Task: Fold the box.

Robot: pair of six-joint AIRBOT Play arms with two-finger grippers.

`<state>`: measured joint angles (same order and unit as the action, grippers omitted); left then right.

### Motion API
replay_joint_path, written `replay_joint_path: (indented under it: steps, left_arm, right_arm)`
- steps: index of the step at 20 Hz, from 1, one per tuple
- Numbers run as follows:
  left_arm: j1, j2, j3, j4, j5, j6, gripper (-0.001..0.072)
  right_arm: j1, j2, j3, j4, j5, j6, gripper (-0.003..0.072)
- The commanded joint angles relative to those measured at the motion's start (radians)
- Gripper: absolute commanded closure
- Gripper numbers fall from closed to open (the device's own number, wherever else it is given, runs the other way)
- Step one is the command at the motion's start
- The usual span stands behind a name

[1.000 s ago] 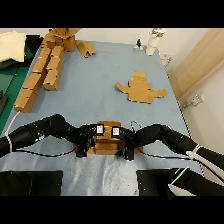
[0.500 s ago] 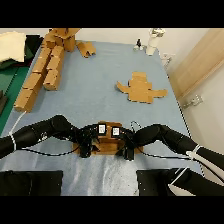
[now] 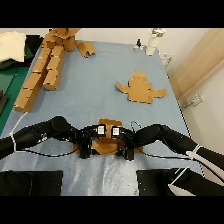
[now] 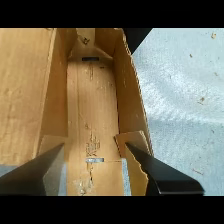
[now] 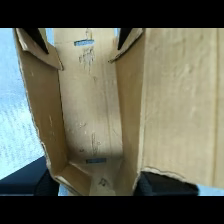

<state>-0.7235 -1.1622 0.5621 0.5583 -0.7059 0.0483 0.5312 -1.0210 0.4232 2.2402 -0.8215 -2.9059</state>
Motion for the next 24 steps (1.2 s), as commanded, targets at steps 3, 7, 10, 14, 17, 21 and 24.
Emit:
replay_joint_path:
  steps: [3,7,10,14,17,21,24]
  left_arm:
    - [0.007,0.007,0.0,0.058,-0.002,-0.024,0.0512]
    - [0.008,0.081,0.013,0.363,0.012,-0.336,0.0697]
    - [0.008,0.194,0.024,0.633,-0.105,-0.741,0.0697]
    - [0.047,0.34,0.017,0.813,-0.278,-1.339,0.0697]
    - [0.191,0.32,0.015,0.83,-0.392,-1.634,0.0697]
    - [0.293,0.267,0.015,0.63,-0.395,-1.604,0.0698]
    - [0.243,0.237,0.015,0.587,-0.362,-1.621,0.0698]
  right_arm:
    - [0.0,0.0,0.002,0.0,0.0,0.0,0.0173]
    - [0.0,0.0,0.001,0.0,0.001,0.0,0.0173]
    - [0.0,0.0,0.001,0.0,0.0,0.0,0.0174]
    - [0.0,0.0,0.001,0.0,0.0,0.0,0.0173]
    - [0.0,0.0,0.001,0.0,0.0,0.0,0.0174]
    - [0.0,0.0,0.001,0.0,0.001,0.0,0.0174]
    - [0.0,0.0,0.001,0.0,0.0,0.0,0.0173]
